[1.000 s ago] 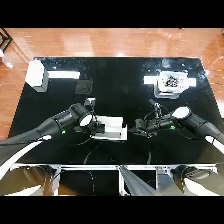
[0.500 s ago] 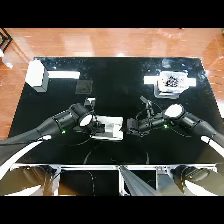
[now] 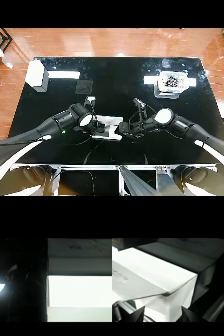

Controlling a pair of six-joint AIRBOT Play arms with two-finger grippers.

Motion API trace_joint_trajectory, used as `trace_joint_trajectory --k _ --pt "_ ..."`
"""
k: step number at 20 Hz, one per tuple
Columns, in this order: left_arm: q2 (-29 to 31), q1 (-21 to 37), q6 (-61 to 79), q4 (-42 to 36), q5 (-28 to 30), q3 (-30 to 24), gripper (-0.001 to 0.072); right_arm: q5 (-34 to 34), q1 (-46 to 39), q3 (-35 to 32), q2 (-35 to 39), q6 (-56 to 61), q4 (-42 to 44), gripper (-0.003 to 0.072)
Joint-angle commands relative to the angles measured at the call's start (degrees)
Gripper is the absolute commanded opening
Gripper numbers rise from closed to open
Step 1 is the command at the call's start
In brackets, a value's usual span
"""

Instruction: Fold the box and place the chain.

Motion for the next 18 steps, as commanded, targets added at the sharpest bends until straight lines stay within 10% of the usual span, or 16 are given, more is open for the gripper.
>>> trace_joint_trajectory --k 1,17,18 --pt "0.0 0.0 0.0 0.0 0.5 0.0 0.0023 -3.6 3.7 1.7 -0.6 8.5 -9.3 0.0527" --pt "0.0 0.0 0.0 0.0 0.6 0.0 0.0023 9.3 15.8 18.5 -9.1 43.8 -47.9 0.0519" --pt "0.0 0.0 0.0 0.0 0.6 0.0 0.0023 9.6 16.1 18.6 -9.2 44.1 -47.8 0.0405"
